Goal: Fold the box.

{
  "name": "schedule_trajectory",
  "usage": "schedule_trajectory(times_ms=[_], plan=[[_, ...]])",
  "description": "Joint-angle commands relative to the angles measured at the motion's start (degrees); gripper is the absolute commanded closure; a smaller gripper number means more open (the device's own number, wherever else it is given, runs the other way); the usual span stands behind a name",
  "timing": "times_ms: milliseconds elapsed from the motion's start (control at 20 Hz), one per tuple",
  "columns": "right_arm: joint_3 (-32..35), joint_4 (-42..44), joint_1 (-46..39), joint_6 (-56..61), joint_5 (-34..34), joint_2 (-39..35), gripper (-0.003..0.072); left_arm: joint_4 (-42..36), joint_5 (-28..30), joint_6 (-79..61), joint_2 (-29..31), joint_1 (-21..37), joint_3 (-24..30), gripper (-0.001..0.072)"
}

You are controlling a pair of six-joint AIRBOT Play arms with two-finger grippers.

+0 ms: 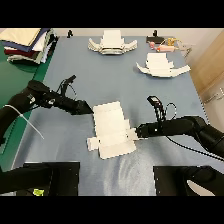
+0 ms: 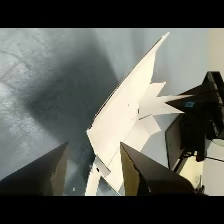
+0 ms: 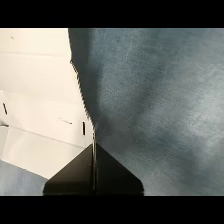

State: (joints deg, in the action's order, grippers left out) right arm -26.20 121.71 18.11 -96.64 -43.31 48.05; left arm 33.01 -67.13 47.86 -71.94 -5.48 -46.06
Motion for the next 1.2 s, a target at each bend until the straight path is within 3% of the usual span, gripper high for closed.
schedule_trajectory(times_ms=[0,250,450,500,550,600,700,750,800,1150], plan=[[0.1,0.0,0.1,0.1,0.3,-0.2,0.0683,-3.8,-1.6,-7.1,-6.5,-2.3,-0.1,0.0239],[0.1,0.0,0.1,0.1,0.2,-0.2,0.0683,-4.1,-1.8,-11.2,-11.5,-5.1,-2.3,0.0239],[0.1,0.0,0.1,0.1,0.0,-0.1,0.0683,-4.4,-7.7,-15.8,-15.8,-9.4,-6.8,0.0241],[0.1,0.0,0.1,0.1,-0.3,-0.1,0.0683,-4.2,-9.0,-16.0,-16.8,-10.2,-7.8,0.0287],[0.1,0.0,0.1,0.1,-0.6,-0.1,0.0683,-4.3,-10.0,-16.7,-17.4,-10.5,-8.4,0.0427],[0.1,0.0,0.1,0.1,-0.9,-0.2,0.0683,-4.3,-10.1,-17.1,-17.6,-10.5,-8.7,0.0483],[0.1,-0.4,0.1,0.1,-1.3,-0.2,0.0683,-4.3,-10.2,-17.9,-17.6,-10.4,-9.3,0.0486],[0.1,-0.6,0.1,0.1,-1.3,-0.2,0.0683,-4.3,-10.5,-18.8,-17.6,-10.4,-9.7,0.0637],[0.1,-0.8,0.1,0.1,-1.3,-0.2,0.0683,-4.3,-11.0,-19.9,-17.6,-10.4,-10.1,0.0694],[0.1,-3.1,0.1,0.0,-1.3,-0.2,0.0671,-4.5,-12.6,-21.3,-17.6,-10.6,-10.6,0.0694]])
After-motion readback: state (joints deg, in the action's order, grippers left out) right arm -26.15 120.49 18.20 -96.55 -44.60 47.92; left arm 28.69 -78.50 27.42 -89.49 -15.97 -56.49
